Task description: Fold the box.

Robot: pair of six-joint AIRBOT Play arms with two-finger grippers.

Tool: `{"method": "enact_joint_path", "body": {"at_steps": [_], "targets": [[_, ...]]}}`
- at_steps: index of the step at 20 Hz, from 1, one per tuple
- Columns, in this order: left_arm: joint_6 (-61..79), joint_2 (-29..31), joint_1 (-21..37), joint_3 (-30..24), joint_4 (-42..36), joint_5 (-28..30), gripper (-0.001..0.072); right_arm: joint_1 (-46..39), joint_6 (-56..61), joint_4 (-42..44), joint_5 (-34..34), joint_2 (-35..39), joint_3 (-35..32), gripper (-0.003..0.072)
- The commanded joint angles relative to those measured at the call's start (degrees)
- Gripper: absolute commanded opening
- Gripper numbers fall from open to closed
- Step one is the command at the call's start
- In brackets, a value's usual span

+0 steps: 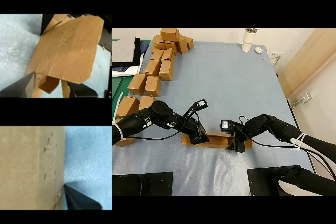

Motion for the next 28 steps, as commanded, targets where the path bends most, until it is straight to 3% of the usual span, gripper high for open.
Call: {"method": "enact_joint_path", "body": {"at_steps": [1,9,11,17,23,24,25,28], "targets": [[-1.7,0.0,0.0,0.0,0.0,0.0,0.0491,0.0,1.1,0.0,0.3,0.0,0.0,0.072],[-1.7,0.0,-0.3,0.0,-0.4,0.1,0.0491,0.0,1.4,0.0,0.6,0.0,0.0,0.0717],[-1.7,0.0,-0.8,0.0,-0.4,0.5,0.0491,0.0,1.4,0.0,0.6,0.0,0.0,0.0579],[-3.9,0.3,0.3,0.1,-0.3,-0.2,0.0491,0.0,1.4,-0.2,0.5,-0.7,0.0,0.0579],[-9.0,4.7,7.3,0.1,3.5,-6.3,0.0488,0.1,1.4,-0.2,0.3,-0.7,0.0,0.0579],[-10.8,5.6,8.1,0.1,5.6,-7.3,0.0422,0.1,1.4,-0.2,0.3,-0.7,0.0,0.0579],[-13.2,6.3,8.8,0.1,7.8,-8.8,0.0311,0.1,1.4,-0.2,0.3,-0.7,0.0,0.0579],[-18.6,6.8,9.0,0.0,10.3,-13.6,0.0283,0.1,1.3,-0.1,0.3,-0.7,0.0,0.0579]]}}
